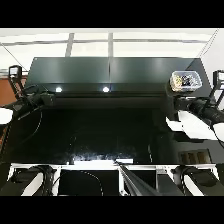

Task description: Fold the box and place the chain.

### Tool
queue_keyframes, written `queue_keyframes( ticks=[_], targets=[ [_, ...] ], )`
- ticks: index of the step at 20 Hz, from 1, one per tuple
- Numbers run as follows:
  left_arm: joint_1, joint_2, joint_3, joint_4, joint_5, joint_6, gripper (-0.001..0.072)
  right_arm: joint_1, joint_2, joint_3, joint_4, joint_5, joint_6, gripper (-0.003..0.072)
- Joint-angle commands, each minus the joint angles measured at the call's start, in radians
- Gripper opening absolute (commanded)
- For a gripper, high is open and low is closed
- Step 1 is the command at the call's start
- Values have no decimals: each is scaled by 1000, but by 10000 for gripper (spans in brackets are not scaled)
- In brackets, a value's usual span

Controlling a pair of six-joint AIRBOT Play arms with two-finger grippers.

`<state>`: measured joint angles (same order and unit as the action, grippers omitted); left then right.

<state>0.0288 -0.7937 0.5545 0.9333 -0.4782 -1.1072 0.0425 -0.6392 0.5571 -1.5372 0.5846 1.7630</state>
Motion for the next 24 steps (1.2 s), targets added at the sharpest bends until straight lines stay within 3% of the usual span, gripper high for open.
queue_keyframes(
  ticks=[1, 6, 8, 12, 15, 18, 24],
  targets=[
    [-14, -15, 1, -99, 67, 4, 707, -176, -112, 105, -36, 90, 39, 720],
    [-14, -15, 1, -92, -36, 8, 707, -670, -438, 468, -73, 455, -57, 720],
    [-14, -15, 1, -71, -71, 8, 707, -824, -538, 556, -55, 600, -133, 720],
    [-15, -15, 1, -51, -121, 8, 707, -1038, -659, 629, 135, 626, -451, 720],
    [-15, -15, 1, -51, -157, 34, 707, -1149, -809, 713, 309, 764, -582, 720],
    [-14, -15, 1, -39, -196, 34, 706, -1183, -943, 774, 381, 906, -663, 720],
    [-14, -15, 1, -40, -233, 31, 706, -1153, -1116, 864, 436, 956, -710, 720]
  ],
)
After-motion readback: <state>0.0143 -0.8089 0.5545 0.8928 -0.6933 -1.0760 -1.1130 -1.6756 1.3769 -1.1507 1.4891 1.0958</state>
